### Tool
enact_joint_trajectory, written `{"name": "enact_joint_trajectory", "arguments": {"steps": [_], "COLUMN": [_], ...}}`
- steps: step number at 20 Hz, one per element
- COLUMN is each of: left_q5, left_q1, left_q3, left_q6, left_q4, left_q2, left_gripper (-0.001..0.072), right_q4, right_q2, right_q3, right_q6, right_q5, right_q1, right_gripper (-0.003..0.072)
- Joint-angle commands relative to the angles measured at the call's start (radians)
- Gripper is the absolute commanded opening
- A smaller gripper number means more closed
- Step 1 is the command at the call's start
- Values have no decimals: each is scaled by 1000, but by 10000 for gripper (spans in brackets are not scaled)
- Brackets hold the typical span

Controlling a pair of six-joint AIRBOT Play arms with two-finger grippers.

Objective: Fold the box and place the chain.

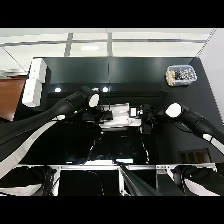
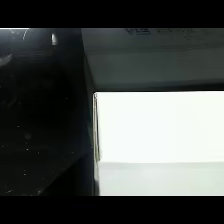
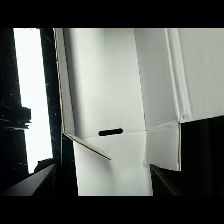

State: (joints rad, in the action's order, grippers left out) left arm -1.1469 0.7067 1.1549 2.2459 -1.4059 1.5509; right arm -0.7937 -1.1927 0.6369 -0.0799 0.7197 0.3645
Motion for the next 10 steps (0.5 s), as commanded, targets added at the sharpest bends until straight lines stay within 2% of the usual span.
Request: {"name": "enact_joint_trajectory", "arguments": {"steps": [1,3,10], "left_q5": [-10,-10,-13], "left_q1": [0,-2,-4], "left_q3": [0,0,0], "left_q6": [-29,-40,-44], "left_q4": [0,-3,-18], "left_q2": [-1,-1,-1], "left_gripper": [28,29,28], "right_q4": [112,151,85], "right_q2": [-15,-15,12], "right_q3": [1,1,1], "right_q6": [-134,-164,-87], "right_q5": [-19,-28,72], "right_q1": [-3,-3,-94], "right_gripper": [667,667,667]}}
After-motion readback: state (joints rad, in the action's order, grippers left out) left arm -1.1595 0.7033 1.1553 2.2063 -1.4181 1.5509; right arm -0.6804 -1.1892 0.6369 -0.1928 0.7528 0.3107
